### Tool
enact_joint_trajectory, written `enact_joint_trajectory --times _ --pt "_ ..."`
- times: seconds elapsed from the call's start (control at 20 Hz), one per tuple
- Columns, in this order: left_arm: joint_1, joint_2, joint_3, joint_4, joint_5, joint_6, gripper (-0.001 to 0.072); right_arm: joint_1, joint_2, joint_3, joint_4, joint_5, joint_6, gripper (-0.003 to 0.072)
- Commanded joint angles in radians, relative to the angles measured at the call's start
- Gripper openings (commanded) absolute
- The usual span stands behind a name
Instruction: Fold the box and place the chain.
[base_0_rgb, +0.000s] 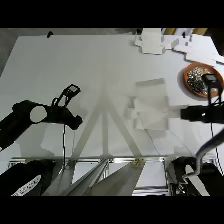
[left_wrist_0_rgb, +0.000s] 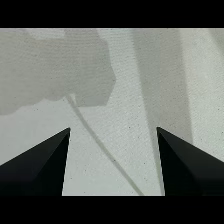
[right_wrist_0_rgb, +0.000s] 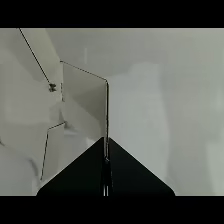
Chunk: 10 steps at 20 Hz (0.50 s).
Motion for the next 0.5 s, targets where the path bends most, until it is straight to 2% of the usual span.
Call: enact_joint_trajectory --times 0.0,0.3,0.45 --pt "0.001 0.001 0.0 0.0 0.001 0.0 0.0595 0.179 0.085 -0.092 0.126 -0.068 0.063 0.0016" --pt "0.001 0.001 0.0 0.0 0.003 0.0 0.0595 0.391 0.081 -0.138 0.122 -0.188 0.164 0.0016" --pt "0.0 0.0 0.0 -0.057 0.08 -0.002 0.0595 0.43 0.065 -0.138 0.12 -0.194 0.164 0.0016"
